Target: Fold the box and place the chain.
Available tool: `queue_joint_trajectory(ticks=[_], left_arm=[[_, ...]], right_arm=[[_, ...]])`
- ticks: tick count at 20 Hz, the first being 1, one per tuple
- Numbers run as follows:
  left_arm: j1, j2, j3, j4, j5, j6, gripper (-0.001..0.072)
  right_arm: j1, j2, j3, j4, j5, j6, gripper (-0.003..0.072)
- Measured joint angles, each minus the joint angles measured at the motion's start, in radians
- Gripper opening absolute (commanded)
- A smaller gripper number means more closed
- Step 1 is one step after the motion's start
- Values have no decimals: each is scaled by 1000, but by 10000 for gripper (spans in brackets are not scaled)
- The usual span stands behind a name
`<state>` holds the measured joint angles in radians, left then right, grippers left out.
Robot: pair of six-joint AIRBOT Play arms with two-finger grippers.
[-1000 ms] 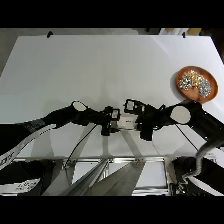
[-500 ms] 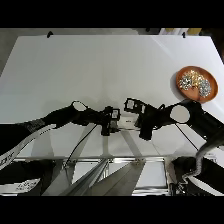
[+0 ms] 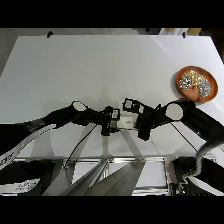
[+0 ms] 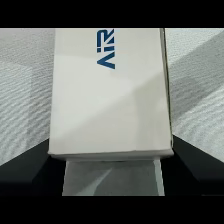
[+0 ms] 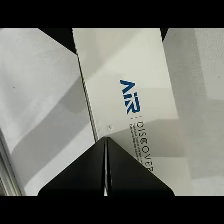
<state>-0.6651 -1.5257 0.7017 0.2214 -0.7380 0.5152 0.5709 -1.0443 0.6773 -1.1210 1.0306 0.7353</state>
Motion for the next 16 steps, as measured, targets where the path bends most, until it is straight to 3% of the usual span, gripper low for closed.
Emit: queue_joint_trajectory(ticks=[12,16], left_arm=[[0,0,0,0,0,0,389],[0,-1,0,0,-3,0,389]], right_arm=[[-1,-34,-38,5,-14,0,14],[0,8,-40,-14,12,8,14]])
